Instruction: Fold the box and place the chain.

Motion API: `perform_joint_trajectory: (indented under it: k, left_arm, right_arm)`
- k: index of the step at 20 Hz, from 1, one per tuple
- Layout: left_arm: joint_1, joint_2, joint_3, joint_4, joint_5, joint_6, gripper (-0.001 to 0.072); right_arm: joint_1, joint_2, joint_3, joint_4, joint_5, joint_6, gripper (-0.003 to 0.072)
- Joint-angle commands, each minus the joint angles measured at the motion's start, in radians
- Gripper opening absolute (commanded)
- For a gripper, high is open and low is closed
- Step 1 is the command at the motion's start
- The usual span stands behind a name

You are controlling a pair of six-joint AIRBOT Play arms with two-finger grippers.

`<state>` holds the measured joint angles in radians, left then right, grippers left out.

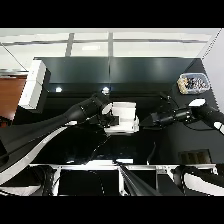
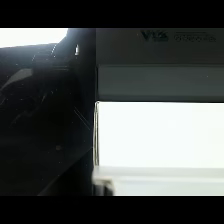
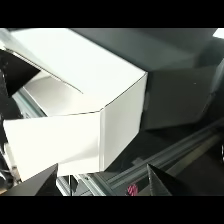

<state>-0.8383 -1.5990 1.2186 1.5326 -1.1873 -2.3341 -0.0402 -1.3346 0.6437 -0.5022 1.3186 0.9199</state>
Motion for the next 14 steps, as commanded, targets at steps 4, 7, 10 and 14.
perform_joint_trajectory:
  k: [4,7,10,14]
  left_arm:
    - [0.001,0.0,0.001,0.0,0.001,0.0,0.003]
    - [0.001,0.0,0.001,0.0,0.001,0.0,0.003]
    - [0.001,0.0,0.001,0.0,0.0,0.0,0.003]
    - [0.001,0.0,0.001,0.0,0.0,0.0,0.003]
  right_arm:
    - [0.199,0.005,0.097,-0.047,-0.127,0.195,0.0616]
    - [0.269,0.005,0.168,-0.198,-0.185,0.374,0.0604]
    - [0.33,0.006,0.193,-0.264,-0.223,0.473,0.0478]
    - [0.414,0.005,0.193,-0.385,-0.266,0.613,0.0477]
